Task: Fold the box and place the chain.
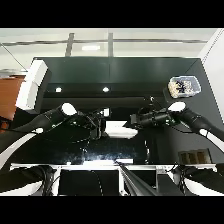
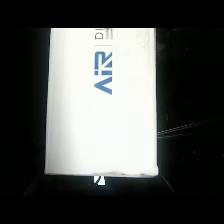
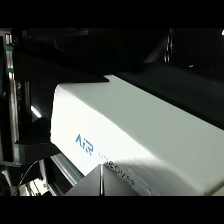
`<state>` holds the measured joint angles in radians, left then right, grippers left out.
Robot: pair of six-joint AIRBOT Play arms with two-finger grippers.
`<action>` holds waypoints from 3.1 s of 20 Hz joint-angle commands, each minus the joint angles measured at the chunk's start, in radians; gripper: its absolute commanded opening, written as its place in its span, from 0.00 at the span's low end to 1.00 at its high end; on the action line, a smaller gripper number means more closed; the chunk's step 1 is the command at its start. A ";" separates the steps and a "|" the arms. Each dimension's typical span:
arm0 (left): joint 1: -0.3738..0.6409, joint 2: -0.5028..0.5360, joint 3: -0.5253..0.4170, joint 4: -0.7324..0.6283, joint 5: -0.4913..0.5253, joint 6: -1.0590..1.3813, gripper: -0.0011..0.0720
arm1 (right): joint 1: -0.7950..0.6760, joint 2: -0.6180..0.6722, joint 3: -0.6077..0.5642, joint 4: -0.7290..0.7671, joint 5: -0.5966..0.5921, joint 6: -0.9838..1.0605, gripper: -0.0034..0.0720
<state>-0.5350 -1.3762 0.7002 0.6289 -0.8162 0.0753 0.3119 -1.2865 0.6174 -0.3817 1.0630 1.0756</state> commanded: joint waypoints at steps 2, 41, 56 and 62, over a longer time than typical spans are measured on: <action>-0.001 -0.001 0.000 0.000 0.000 -0.001 0.67 | 0.008 -0.034 -0.002 -0.061 -0.029 0.002 0.07; -0.182 -0.024 0.262 0.117 -0.012 -0.241 0.98 | -0.567 0.290 0.026 -0.155 0.244 -0.039 0.07; -0.185 -0.087 0.262 0.069 -0.024 -0.175 0.98 | -0.567 0.290 0.026 -0.173 0.222 -0.039 0.07; -0.185 -0.110 0.264 0.069 -0.022 -0.175 0.98 | -0.567 0.290 0.026 -0.174 0.222 -0.039 0.07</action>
<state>-0.7197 -1.4799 0.9630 0.6884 -0.8295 -0.0975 -0.2550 -0.9970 0.6426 -0.5541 1.2850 1.0367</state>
